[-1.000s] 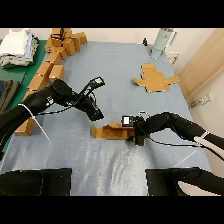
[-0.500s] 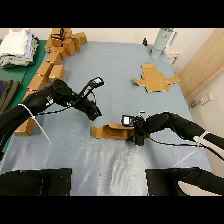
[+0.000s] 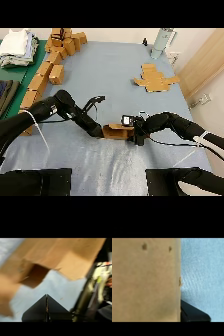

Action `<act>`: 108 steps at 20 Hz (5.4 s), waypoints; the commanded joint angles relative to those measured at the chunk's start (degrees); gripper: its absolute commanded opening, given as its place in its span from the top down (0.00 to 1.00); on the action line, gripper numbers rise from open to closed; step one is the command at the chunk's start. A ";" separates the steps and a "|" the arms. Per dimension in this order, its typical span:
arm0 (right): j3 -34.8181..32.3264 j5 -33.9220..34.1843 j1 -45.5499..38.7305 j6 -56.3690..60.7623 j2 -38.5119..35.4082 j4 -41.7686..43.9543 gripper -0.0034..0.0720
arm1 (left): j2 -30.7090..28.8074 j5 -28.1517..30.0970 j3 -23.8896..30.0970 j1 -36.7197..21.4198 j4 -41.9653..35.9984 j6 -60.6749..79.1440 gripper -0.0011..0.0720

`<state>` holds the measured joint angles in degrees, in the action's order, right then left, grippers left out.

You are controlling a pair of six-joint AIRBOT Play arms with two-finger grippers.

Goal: Fold the box.

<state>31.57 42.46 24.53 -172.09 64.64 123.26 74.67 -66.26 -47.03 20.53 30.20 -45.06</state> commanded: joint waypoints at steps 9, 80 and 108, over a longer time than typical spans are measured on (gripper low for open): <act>0.00 1.68 0.00 0.00 0.04 0.00 0.18 | 0.28 30.86 2.19 4.11 -23.78 2.19 0.97; 0.00 1.73 -0.07 -0.02 0.04 -0.11 0.18 | -15.72 32.85 20.11 9.29 -4.92 54.42 0.04; 0.00 1.73 -0.07 0.00 0.04 -0.11 0.18 | -8.31 30.25 12.39 9.55 1.97 42.77 0.47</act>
<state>31.59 44.21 24.43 -172.11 64.69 123.15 64.64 -35.75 -33.34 29.41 32.40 -2.74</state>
